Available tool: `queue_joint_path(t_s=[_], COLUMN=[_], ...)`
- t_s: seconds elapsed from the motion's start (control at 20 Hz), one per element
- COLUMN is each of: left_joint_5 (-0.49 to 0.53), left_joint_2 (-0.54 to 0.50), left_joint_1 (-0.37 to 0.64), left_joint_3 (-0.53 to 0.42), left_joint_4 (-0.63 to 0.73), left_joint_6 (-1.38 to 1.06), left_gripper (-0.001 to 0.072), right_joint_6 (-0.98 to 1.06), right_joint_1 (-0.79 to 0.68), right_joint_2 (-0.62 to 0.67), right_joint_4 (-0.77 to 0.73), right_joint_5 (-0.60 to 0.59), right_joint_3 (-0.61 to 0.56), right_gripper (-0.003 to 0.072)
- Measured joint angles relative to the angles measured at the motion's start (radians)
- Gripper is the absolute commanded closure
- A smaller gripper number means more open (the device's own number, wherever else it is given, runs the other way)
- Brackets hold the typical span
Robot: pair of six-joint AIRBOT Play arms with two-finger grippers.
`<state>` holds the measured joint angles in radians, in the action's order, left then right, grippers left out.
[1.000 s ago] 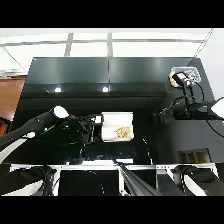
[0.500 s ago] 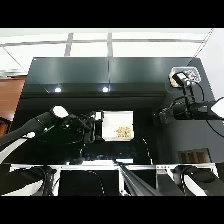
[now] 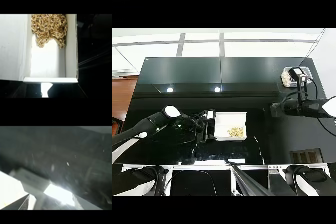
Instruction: Fold the box and place the chain.
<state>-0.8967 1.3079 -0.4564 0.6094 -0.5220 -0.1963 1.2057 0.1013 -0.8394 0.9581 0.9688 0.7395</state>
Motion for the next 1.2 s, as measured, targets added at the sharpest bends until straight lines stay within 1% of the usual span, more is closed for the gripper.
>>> queue_joint_path(t_s=[0.15, 0.3, 0.45, 0.55, 0.7, 0.95, 1.05, 1.2], left_joint_5=[0.004, 0.008, 0.013, 0.017, 0.023, 0.027, 0.03, 0.031], left_joint_2=[0.0, 0.0, 0.0, 0.0, 0.0, 0.0, 0.0, 0.0], left_joint_1=[0.0, 0.0, 0.0, 0.0, 0.0, 0.0, 0.0, 0.0], left_joint_3=[0.0, 0.0, 0.0, 0.0, 0.0, 0.0, 0.0, 0.0], left_joint_4=[0.001, -0.002, -0.011, -0.016, -0.018, -0.02, -0.02, -0.02], left_joint_6=[-0.003, -0.004, -0.007, -0.007, -0.007, -0.007, -0.006, -0.006], left_gripper=[0.0311, 0.0311, 0.0311, 0.0311, 0.0311, 0.031, 0.031, 0.031], right_joint_6=[0.001, -0.044, -0.121, -0.169, -0.257, -0.53, -0.619, -0.691], right_joint_1=[0.029, 0.096, 0.166, 0.19, 0.208, 0.236, 0.258, 0.29], right_joint_2=[-0.083, -0.196, -0.273, -0.296, -0.313, -0.32, -0.322, -0.322], right_joint_4=[-0.108, -0.189, -0.221, -0.198, -0.126, -0.085, -0.077, -0.071], right_joint_5=[-0.086, -0.186, -0.211, -0.178, -0.075, 0.074, 0.098, 0.115], right_joint_3=[0.001, 0.019, 0.037, 0.057, 0.094, 0.115, 0.118, 0.113], right_gripper=[0.0052, 0.0052, 0.006, 0.006, 0.006, 0.006, 0.0059, 0.0059])
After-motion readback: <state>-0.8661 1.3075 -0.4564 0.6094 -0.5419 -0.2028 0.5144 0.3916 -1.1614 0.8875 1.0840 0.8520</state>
